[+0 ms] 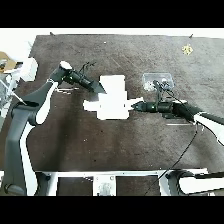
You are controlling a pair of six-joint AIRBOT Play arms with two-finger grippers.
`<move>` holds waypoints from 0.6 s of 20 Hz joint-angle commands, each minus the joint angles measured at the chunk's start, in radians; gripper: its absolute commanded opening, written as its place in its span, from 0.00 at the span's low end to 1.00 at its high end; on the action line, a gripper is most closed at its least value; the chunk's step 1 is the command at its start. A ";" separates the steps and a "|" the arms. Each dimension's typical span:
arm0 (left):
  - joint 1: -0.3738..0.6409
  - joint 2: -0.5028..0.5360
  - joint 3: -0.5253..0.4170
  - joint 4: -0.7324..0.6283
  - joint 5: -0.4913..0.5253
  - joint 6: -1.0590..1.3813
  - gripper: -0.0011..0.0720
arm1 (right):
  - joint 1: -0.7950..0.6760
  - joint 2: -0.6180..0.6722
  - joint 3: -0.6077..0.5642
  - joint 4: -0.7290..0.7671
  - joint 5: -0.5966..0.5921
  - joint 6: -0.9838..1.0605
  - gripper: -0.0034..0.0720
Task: Fold the box and place the chain.
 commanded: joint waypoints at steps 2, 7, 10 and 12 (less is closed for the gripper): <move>-0.018 -0.016 0.002 -0.008 -0.025 -0.003 0.77 | 0.001 0.000 0.000 -0.004 0.000 -0.001 0.05; -0.018 -0.018 0.002 0.013 -0.037 -0.004 0.73 | 0.001 0.000 0.000 -0.003 0.000 -0.013 0.05; -0.018 -0.018 0.002 0.049 -0.034 -0.026 0.65 | 0.001 0.000 0.000 -0.004 0.000 -0.017 0.05; -0.018 -0.018 0.002 0.048 -0.022 -0.025 0.65 | 0.001 0.000 0.000 -0.004 0.000 -0.027 0.05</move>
